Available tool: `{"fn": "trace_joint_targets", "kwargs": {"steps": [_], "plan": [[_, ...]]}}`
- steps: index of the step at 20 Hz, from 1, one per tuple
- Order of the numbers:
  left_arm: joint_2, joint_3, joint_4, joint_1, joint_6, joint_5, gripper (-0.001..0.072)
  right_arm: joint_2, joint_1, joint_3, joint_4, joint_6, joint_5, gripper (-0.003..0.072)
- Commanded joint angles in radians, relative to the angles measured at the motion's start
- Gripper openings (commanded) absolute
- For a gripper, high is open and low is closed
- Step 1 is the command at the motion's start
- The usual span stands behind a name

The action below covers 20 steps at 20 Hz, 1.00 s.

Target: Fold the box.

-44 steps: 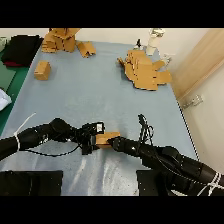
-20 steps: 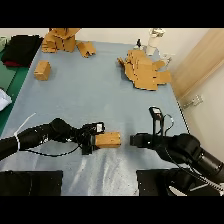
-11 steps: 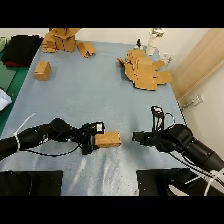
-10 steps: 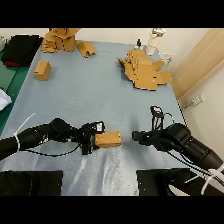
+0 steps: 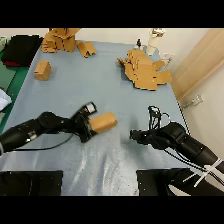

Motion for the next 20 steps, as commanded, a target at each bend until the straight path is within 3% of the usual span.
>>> {"fn": "trace_joint_targets", "kwargs": {"steps": [1, 5, 9, 12, 20], "plan": [[0.086, 0.008, 0.346, 0.185, -0.451, 0.032, 0.0422, -0.003, 0.000, 0.001, 0.001, 0.000, 0.004, 0.0004], [0.053, 0.013, 0.367, 0.505, -0.558, 0.032, 0.0421, -0.003, 0.000, 0.001, 0.001, -0.018, 0.005, 0.0003], [-0.060, 0.067, 0.367, 0.689, -0.543, 0.046, 0.0421, -0.003, 0.000, 0.001, 0.001, -0.018, 0.005, 0.0004], [-0.186, 0.171, 0.367, 0.722, -0.544, 0.095, 0.0422, -0.003, 0.000, 0.001, 0.001, -0.018, 0.010, 0.0003], [-0.552, 0.596, 0.387, 0.722, -0.544, 0.100, 0.0421, -0.003, 0.000, 0.001, 0.000, -0.017, 0.038, 0.0004]]}}
